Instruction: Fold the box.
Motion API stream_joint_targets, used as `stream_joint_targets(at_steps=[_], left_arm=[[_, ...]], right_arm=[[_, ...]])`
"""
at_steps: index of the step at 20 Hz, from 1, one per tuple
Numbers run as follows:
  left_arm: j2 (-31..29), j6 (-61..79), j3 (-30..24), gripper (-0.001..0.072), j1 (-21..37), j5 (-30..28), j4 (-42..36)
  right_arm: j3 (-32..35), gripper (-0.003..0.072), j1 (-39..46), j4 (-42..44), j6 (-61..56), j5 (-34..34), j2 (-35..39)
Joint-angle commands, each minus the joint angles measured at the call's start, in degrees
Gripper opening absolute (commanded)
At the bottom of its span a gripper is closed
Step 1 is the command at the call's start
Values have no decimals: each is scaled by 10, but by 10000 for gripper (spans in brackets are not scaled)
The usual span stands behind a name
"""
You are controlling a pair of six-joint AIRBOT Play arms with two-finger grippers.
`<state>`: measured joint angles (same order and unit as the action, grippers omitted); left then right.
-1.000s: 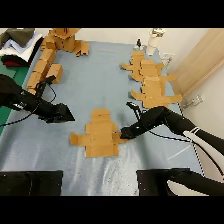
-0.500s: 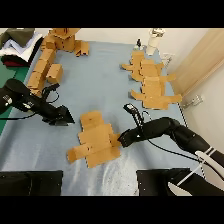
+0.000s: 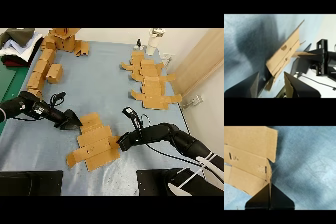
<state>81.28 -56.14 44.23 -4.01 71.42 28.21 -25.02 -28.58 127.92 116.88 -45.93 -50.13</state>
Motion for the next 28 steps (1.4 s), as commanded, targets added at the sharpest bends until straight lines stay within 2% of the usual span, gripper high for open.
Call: stream_joint_targets(at_steps=[1, 4, 11, 12, 13, 18, 19, 23, 26, 27, 28], left_arm=[[47, 55, -4, 471, -7, -1, -68], [66, 102, -4, 471, -26, 9, -113], [89, 129, -4, 463, -56, 23, -122], [89, 134, -4, 333, -56, 23, -122], [89, 138, -4, 284, -56, 23, -122], [89, 149, -4, 270, -56, 23, -122], [89, 152, -4, 147, -56, 23, -122], [89, 161, -4, 140, -55, 23, -121], [89, 168, -4, 77, -54, 23, -121], [89, 178, -4, 13, -54, 24, -121], [89, 187, -4, 13, -54, 26, -121]], right_arm=[[1, 2, -2, 0, 0, 3, 1], [1, 2, -2, 0, -1, 3, 1], [1, 2, -2, 0, -1, 3, 1], [1, 2, -2, 0, -1, 3, 1], [1, 3, -2, -1, -1, 3, 1], [1, 3, -2, -1, -1, 3, 1], [1, 3, -2, -2, -1, 3, 1], [1, 3, -2, -2, -1, 3, 1], [1, 3, -2, -2, -1, 3, 1], [1, 5, -2, -2, -1, 3, 1], [1, 35, -2, -2, -1, 4, 1]])
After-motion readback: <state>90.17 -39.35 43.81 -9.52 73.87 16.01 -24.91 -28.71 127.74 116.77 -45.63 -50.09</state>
